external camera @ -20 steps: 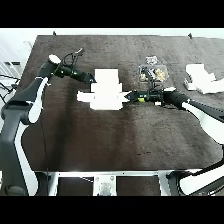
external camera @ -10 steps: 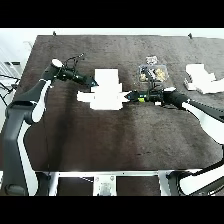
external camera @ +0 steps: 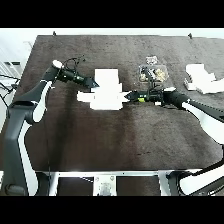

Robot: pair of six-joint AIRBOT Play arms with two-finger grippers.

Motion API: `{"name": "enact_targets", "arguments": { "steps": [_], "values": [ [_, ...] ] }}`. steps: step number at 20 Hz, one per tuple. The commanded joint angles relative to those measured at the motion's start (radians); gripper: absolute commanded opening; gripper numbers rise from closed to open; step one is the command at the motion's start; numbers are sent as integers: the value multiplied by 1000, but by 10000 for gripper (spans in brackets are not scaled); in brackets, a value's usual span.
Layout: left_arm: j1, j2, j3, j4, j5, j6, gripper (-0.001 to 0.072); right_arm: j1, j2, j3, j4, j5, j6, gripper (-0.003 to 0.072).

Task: Fold the box and place the chain.

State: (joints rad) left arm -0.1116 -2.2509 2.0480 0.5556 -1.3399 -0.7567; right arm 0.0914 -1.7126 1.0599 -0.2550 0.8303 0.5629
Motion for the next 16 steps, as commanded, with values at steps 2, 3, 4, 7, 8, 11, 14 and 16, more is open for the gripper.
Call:
{"name": "enact_targets", "arguments": {
  "steps": [2,3,4,7,8,11,14,16],
  "values": [
    [0,-1,0,-21,-21,32,325,0,0,-1,0,0,0,10],
    [0,-1,0,-32,-21,32,287,0,0,-1,0,0,0,10],
    [0,-1,0,-45,-21,33,287,0,0,-1,0,0,0,10],
    [0,-3,-1,-55,-29,35,287,0,0,-1,0,0,0,10],
    [0,-3,-1,-55,-30,35,287,0,0,-1,0,0,0,10],
    [0,-3,-1,-55,-34,42,287,0,0,-1,0,0,0,10],
    [-6,-3,-1,-56,-35,49,166,0,0,-1,0,0,0,10],
    [-24,-3,-1,-55,-38,61,49,0,0,-1,0,0,0,11]
  ]
}}
